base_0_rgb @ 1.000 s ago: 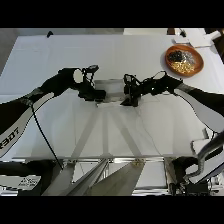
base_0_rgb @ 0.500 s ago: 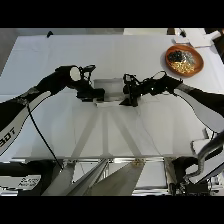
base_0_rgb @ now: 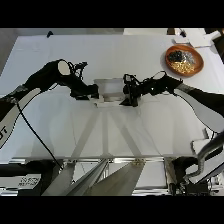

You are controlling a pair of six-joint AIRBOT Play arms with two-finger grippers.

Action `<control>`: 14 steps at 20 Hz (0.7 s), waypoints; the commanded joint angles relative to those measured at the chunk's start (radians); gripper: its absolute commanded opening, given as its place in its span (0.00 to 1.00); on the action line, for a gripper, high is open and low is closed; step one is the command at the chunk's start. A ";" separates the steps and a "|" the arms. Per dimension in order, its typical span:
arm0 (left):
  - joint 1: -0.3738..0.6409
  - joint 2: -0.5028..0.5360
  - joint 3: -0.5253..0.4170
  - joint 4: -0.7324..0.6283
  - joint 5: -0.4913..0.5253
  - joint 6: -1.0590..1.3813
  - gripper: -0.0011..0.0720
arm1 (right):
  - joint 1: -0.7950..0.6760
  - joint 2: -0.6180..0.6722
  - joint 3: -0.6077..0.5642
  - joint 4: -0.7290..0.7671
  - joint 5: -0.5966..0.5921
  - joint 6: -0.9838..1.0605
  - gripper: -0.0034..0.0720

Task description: Fold the box and place the chain.

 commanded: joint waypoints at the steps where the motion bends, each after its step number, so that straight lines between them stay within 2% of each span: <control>1: 0.007 -0.007 0.001 0.031 -0.009 0.003 0.65 | 0.000 0.000 0.000 0.000 0.001 -0.001 0.74; 2: 0.005 -0.013 0.000 0.051 -0.009 0.003 0.58 | 0.000 0.000 0.000 0.000 0.001 -0.001 0.74; 6: 0.002 -0.028 0.000 0.091 0.005 0.003 0.54 | 0.000 0.000 0.000 0.000 0.001 -0.001 0.74; 10: -0.009 -0.029 0.000 0.068 0.040 0.003 0.54 | 0.000 0.000 0.000 0.000 0.001 -0.001 0.74; 11: -0.014 -0.029 0.000 0.066 0.047 0.003 0.47 | 0.000 0.000 0.000 0.000 0.001 -0.001 0.74; 12: -0.020 -0.029 0.000 0.064 0.057 0.003 0.27 | 0.000 0.000 0.000 0.000 0.001 -0.001 0.74; 13: -0.027 -0.029 0.000 0.064 0.067 0.004 0.22 | 0.000 0.000 0.000 0.000 0.001 -0.001 0.74; 14: -0.035 -0.029 0.000 0.064 0.075 0.004 0.22 | 0.000 0.000 0.000 0.000 0.001 -0.001 0.74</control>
